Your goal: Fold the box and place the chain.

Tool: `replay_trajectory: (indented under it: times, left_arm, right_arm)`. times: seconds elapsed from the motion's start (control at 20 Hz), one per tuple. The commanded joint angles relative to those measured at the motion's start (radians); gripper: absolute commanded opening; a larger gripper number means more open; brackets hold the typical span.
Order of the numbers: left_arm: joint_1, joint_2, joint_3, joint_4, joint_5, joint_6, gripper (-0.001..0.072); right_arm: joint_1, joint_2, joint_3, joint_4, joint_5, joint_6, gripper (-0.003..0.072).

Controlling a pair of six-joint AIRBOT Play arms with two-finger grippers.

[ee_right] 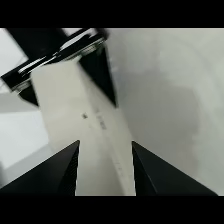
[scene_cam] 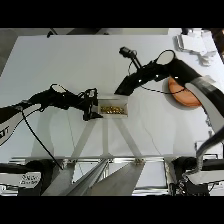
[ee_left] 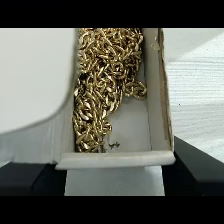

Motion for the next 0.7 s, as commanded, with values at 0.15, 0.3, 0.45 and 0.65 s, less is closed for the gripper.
replay_trajectory:
  times: [0.15, 0.3, 0.45, 0.65]
  left_arm:
    - [0.0, 0.0, 0.001, 0.0, 0.0, 0.0, 0.0211]
    - [0.0, 0.0, 0.001, 0.0, 0.0, 0.0, 0.0211]
    - [0.0, 0.0, 0.001, 0.0, 0.0, 0.0, 0.0211]
    - [0.0, 0.0, 0.001, 0.0, 0.0, 0.0, 0.0212]
  right_arm:
    - [0.054, -0.064, 0.02, 0.06, 0.132, -0.137, 0.0375]
    - [0.099, -0.023, -0.039, 0.03, 0.031, -0.215, 0.0375]
    - [0.129, 0.069, -0.147, -0.006, -0.138, -0.33, 0.0375]
    - [0.153, 0.215, -0.306, -0.1, -0.403, -0.369, 0.0373]
